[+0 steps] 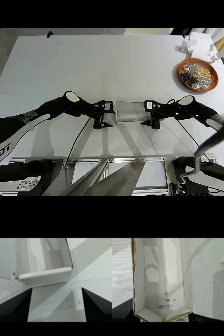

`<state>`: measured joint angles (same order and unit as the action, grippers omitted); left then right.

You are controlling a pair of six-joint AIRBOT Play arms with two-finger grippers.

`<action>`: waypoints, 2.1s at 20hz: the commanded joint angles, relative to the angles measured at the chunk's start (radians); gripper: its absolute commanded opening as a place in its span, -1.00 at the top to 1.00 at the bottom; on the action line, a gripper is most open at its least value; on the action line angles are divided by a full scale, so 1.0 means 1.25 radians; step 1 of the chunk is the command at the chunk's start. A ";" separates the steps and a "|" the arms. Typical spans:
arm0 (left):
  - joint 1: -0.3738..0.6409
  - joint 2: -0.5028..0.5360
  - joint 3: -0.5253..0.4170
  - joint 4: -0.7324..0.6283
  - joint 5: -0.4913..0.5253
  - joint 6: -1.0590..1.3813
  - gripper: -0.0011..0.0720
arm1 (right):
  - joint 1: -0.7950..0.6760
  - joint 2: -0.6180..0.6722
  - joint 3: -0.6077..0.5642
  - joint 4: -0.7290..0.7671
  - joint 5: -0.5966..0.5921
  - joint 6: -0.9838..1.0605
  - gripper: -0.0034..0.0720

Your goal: Fold the box and place the chain.

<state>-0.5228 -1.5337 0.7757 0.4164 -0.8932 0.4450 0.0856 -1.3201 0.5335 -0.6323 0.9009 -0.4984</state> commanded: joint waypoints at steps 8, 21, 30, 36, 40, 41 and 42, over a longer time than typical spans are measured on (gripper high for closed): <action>-0.002 -0.007 0.000 -0.081 0.045 0.000 -0.95 | 0.000 0.001 0.000 0.000 0.000 0.000 -0.18; -0.043 -0.035 0.002 -0.127 0.085 -0.027 -0.95 | 0.000 0.001 0.000 0.000 0.000 0.000 -0.18; -0.044 -0.035 0.002 -0.126 0.089 -0.028 -0.75 | 0.000 0.001 0.000 0.000 0.000 0.000 -0.18; -0.065 -0.034 0.002 -0.114 0.108 -0.030 -0.95 | 0.000 0.001 0.000 0.000 0.000 0.000 -0.18; -0.085 -0.037 0.008 -0.121 0.126 -0.030 -0.94 | 0.000 0.001 0.000 0.000 0.000 0.000 -0.18; -0.087 -0.038 0.008 -0.123 0.128 -0.030 -0.94 | 0.000 0.001 0.000 0.000 0.000 0.000 -0.18; -0.088 -0.038 0.008 -0.123 0.128 -0.030 -0.89 | 0.000 0.001 0.000 0.000 0.000 0.000 -0.18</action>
<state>-0.6224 -1.5795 0.7830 0.2668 -0.7441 0.4076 0.0856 -1.3201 0.5339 -0.6327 0.9016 -0.4988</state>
